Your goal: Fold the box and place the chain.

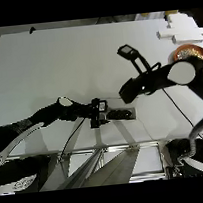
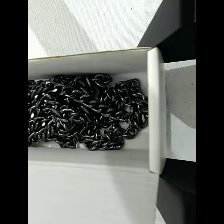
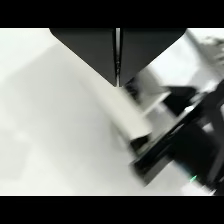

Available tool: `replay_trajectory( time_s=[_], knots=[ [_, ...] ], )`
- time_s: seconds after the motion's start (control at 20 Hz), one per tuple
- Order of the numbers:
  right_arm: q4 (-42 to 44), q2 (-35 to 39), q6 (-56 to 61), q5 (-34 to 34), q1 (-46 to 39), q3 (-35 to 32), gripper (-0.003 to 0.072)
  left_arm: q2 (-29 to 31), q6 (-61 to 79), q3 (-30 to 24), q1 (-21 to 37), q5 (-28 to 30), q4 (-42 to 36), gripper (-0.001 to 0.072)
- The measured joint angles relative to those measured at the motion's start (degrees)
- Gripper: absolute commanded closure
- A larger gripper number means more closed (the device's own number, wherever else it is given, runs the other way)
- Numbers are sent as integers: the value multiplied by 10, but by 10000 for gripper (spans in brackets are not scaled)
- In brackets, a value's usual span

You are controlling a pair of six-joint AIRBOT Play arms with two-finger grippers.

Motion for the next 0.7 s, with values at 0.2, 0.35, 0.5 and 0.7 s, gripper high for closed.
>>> replay_trajectory(
  time_s=[0.2,0.35,0.5,0.7],
  knots=[
    [-6,-66,-110,9,-21,21,671,0,0,0,0,0,0,575],
    [-4,-103,-171,15,1,9,671,0,0,0,0,0,0,575],
    [7,-110,-221,14,26,-17,666,0,0,0,0,0,0,575],
    [16,-76,-272,-5,66,-65,541,0,0,0,0,0,0,575]
  ],
)
